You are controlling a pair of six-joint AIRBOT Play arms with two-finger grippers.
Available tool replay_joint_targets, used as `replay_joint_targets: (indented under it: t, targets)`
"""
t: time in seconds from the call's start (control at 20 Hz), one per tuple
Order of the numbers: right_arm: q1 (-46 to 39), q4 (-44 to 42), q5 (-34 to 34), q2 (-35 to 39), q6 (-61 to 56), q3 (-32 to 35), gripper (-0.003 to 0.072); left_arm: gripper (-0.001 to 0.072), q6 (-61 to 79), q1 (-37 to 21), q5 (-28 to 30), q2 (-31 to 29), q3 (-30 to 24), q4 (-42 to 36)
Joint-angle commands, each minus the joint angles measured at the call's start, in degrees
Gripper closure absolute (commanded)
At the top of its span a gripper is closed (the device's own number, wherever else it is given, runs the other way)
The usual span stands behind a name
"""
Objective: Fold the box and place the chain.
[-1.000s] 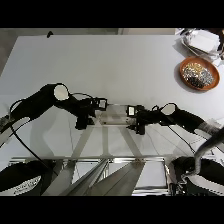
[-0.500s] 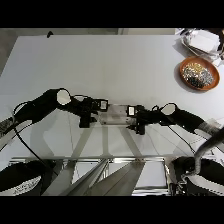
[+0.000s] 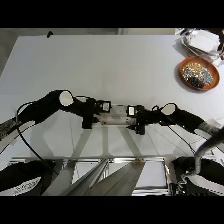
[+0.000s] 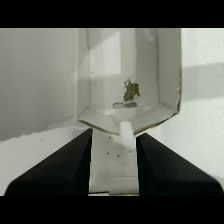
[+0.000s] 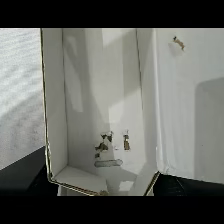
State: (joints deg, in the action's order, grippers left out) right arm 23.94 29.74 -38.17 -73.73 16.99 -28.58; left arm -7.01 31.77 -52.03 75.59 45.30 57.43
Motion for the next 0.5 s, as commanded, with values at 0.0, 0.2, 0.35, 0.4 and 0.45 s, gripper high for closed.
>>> replay_joint_targets:
  t: [0.0,0.2,0.35,0.4,0.45]
  targets:
    - [0.0,0.0,0.0,0.0,0.0,0.0,0.0286,0.0437,2.1,1.3,0.7,0.7,0.0,-1.2]
    - [0.0,0.0,0.0,0.0,0.0,0.0,0.0286,0.053,2.1,1.3,1.0,0.7,0.0,-1.2]
    - [0.0,0.0,0.0,0.0,0.0,0.0,0.0286,0.0603,3.2,2.0,1.7,0.7,0.0,-2.9]
    - [0.0,0.0,0.0,0.0,0.0,0.0,0.0286,0.0603,3.2,2.4,2.8,0.7,0.0,-3.8]
    - [0.0,0.0,0.0,0.0,0.0,0.0,0.0286,0.0603,3.2,2.8,3.8,0.7,0.0,-4.2]
